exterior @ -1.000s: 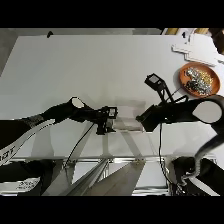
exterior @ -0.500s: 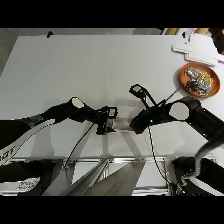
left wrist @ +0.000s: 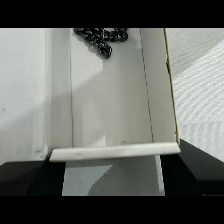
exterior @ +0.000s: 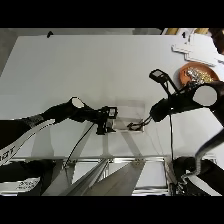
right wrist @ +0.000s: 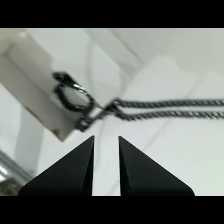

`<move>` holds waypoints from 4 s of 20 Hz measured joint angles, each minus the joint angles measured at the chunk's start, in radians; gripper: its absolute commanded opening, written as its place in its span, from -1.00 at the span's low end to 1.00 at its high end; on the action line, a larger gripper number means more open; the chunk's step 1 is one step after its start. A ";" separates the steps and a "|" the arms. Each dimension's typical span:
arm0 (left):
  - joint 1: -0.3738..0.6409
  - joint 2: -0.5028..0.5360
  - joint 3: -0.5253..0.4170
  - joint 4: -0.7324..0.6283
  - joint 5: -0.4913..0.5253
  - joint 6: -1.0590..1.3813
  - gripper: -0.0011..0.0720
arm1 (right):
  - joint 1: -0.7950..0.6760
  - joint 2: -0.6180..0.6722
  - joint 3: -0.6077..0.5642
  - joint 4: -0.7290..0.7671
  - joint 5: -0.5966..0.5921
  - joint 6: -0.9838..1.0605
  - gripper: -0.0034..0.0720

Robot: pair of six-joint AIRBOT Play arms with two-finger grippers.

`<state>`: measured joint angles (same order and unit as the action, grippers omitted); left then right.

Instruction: Fold the box and place the chain.

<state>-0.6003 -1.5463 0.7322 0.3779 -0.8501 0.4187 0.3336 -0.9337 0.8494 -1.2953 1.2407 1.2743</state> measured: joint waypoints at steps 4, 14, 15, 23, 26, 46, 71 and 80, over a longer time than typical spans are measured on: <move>0.000 0.000 0.000 0.000 0.000 0.000 -0.41 | -0.083 0.005 -0.059 -0.037 -0.027 0.044 -0.56; 0.000 0.000 0.000 0.000 0.000 0.000 -0.41 | -0.112 -0.095 -0.219 -0.024 -0.180 0.076 -0.39; 0.000 0.000 0.000 0.000 0.000 0.000 -0.41 | -0.105 -0.110 -0.229 -0.015 -0.191 0.070 -0.39; 0.000 0.000 0.000 0.000 0.000 0.000 -0.41 | -0.035 -0.163 -0.256 -0.020 -0.298 0.069 -0.23; 0.000 0.000 0.000 0.000 0.000 0.000 -0.41 | -0.031 -0.166 -0.257 -0.029 -0.314 0.083 -0.23; 0.000 0.000 0.000 0.000 0.000 0.000 -0.41 | -0.028 -0.246 -0.257 -0.059 -0.354 0.140 -0.67; 0.000 0.000 0.000 0.000 0.000 0.000 -0.41 | -0.028 0.398 -0.258 0.347 -0.202 -0.071 -0.88; 0.000 0.000 0.000 0.000 0.000 0.000 -0.41 | 0.072 0.374 -0.258 0.471 -0.314 -0.187 -0.88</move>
<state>-0.6003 -1.5463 0.7322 0.3775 -0.8501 0.4187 0.4057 -0.5594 0.5911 -0.8242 0.9264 1.0874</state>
